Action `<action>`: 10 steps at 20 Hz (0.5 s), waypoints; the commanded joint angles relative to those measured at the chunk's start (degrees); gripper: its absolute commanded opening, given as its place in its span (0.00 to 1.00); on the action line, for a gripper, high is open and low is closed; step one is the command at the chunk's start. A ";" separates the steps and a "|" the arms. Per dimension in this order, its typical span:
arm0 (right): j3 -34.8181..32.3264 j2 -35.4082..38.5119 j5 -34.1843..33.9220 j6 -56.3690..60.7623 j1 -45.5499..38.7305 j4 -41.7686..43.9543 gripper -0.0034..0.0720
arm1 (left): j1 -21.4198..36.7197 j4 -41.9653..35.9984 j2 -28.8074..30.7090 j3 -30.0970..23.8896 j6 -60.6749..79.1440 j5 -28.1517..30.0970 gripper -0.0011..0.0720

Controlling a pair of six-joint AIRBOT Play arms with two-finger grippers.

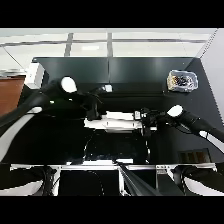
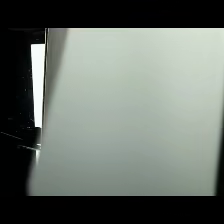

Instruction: Fold the box and place the chain.

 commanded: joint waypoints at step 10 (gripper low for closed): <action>-0.04 -0.02 0.20 0.09 0.04 0.04 0.58 | 2.29 -26.40 10.97 -20.04 -8.94 0.44 0.05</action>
